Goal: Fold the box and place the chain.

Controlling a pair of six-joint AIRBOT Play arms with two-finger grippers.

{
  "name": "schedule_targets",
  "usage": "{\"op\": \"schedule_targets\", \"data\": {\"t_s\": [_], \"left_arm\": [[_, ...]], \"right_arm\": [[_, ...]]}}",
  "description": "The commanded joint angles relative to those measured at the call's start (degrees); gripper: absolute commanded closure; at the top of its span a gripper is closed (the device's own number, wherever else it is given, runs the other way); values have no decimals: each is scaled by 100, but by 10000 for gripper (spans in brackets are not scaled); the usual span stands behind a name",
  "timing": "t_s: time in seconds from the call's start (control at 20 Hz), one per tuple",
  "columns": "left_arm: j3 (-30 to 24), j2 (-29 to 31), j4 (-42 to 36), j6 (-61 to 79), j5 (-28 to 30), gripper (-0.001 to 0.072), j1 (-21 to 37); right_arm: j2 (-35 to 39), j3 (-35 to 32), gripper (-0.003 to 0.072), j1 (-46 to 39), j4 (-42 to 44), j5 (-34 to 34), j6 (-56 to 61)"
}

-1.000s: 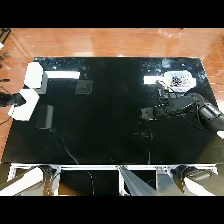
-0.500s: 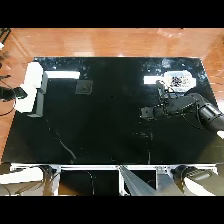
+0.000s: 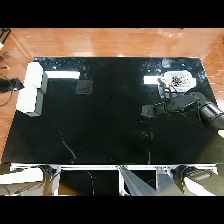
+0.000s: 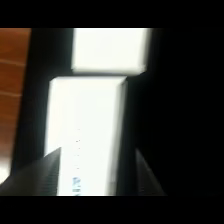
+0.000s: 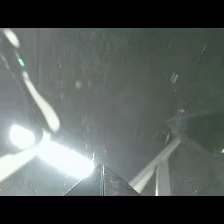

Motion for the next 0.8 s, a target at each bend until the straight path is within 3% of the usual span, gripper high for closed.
{"op": "schedule_targets", "data": {"t_s": [0.0,0.05,0.2,0.3,0.35,0.45,0.55,0.65,0.75], "left_arm": [[579,273,-1309,-599,-920,521,-273],[651,420,-1578,-531,-1152,698,-422],[586,1027,-1580,-529,-1438,698,-1045],[22,1659,-1139,-479,-1209,698,-1572],[-564,2096,-804,-529,-885,698,-1862],[-2065,3005,-675,-741,-48,698,-2337],[-3335,3692,-678,-741,730,697,-2673],[-3908,4026,-678,-741,977,697,-2682],[-3904,4072,-717,-739,776,696,-2605]], "right_arm": [[173,564,665,-422,-140,-350,0],[372,828,666,-632,-380,-544,44],[1366,1279,666,-1121,-2035,-905,997],[2188,1119,666,-1200,-3484,-1137,1858],[2553,859,666,-1198,-3866,-1169,2155],[3152,-28,665,-1198,-4015,-1071,2461],[3265,-763,665,-1196,-3971,-942,2367],[3244,-1003,666,-1196,-3877,-1029,2339],[3244,-999,666,-1196,-3694,-1051,2337]]}}
